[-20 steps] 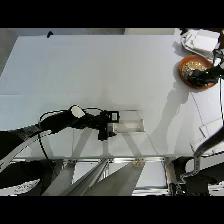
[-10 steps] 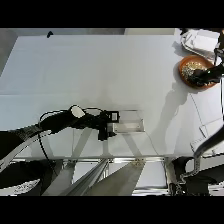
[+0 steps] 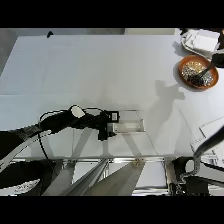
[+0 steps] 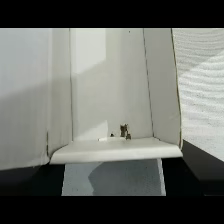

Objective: Fold the box and place the chain.

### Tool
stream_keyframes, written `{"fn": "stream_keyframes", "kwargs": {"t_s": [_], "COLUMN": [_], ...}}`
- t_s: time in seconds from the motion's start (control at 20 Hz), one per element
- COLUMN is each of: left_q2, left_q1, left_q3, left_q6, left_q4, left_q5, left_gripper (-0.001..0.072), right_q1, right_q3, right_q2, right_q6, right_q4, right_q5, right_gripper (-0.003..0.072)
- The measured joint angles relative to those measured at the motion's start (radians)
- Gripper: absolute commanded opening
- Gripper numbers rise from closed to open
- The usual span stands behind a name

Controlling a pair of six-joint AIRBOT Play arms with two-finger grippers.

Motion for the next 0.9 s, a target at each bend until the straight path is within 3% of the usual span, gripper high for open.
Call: {"fn": "stream_keyframes", "kwargs": {"t_s": [0.45,0.9], "left_q2": [0.000,0.000], "left_q1": [0.000,0.000], "left_q3": [0.000,0.000], "left_q6": [0.000,0.000], "left_q4": [0.000,0.000], "left_q5": [0.000,0.000], "left_gripper": [0.0311,0.0311], "right_q1": [0.000,0.025], "right_q3": [0.000,-0.020], "right_q2": [0.388,0.549], "right_q6": [-0.072,-0.080], "right_q4": [0.239,0.482], "right_q5": [0.251,0.590], "right_gripper": [0.0017,0.0017]}}
